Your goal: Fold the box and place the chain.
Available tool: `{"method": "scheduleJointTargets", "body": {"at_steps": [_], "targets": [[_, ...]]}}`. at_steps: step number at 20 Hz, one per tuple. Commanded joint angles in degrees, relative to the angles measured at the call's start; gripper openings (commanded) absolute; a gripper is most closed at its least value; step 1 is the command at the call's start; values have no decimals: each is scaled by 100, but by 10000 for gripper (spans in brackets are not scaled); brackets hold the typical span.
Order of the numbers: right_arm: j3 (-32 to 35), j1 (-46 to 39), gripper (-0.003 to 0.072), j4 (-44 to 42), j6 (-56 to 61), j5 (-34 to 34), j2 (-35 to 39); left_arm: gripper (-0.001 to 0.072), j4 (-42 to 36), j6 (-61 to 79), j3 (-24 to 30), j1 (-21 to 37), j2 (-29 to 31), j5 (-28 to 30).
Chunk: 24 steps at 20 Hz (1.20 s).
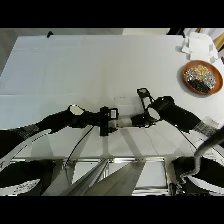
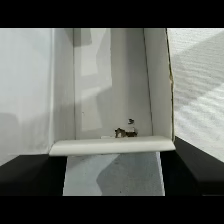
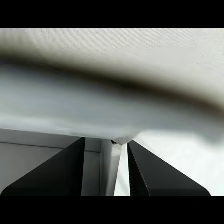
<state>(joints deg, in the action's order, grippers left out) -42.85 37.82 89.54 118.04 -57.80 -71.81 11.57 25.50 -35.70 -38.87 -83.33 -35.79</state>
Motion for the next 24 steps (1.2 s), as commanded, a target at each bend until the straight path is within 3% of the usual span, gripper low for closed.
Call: {"method": "scheduleJointTargets", "body": {"at_steps": [1, 3, 5, 14, 19, 24], "targets": [[0, -4, 298, 170, -2, -96, 157, 250, 0, 0, 0, -2, 2, 0], [0, -7, 312, 262, -2, -175, 352, 250, 0, 0, 0, -2, 2, 0], [0, -4, 407, 308, -2, -280, 511, 250, 0, 0, 0, -2, 2, -2], [-153, -9, 415, 153, -402, -682, 1034, 250, 0, -2, 0, -2, 2, -2], [-667, -11, 415, 374, -780, -1113, 1569, 250, 0, 0, 0, -2, 2, -2], [-1270, -350, 415, 490, -970, -1244, 1620, 250, 0, 0, 0, -2, 2, 0]]}}
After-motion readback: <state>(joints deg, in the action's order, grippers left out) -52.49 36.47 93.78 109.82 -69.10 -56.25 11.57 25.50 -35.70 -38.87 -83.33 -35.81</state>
